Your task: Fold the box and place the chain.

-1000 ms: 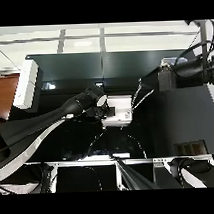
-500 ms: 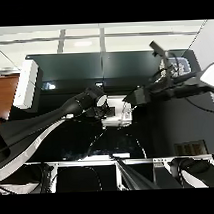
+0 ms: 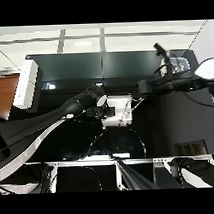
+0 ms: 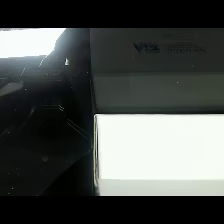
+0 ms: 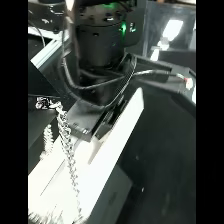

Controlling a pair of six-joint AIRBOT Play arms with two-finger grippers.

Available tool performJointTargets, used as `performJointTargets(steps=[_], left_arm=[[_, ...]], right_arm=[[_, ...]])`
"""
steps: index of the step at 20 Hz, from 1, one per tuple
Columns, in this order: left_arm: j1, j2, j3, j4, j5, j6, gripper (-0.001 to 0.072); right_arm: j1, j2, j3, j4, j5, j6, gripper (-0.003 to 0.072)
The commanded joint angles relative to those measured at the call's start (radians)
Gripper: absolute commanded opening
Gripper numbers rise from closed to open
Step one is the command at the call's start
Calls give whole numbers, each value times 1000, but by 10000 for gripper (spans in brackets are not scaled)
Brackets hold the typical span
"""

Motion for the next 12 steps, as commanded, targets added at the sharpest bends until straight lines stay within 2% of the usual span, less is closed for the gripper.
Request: performJointTargets(steps=[1, 4, 7, 12], left_arm=[[1, 0, 0, 0, 0, 0, 31], [1, 0, 0, 0, 0, 0, 31], [1, 0, 0, 0, -1, 0, 31], [1, 0, 0, 0, -3, 0, 31]], right_arm=[[-145, 19, 64, 3, 182, -36, 23], [-272, 32, 77, 3, 228, -40, 23], [-338, 32, 77, 3, 236, -41, 24], [-249, 32, 29, -5, 235, -43, 23]])
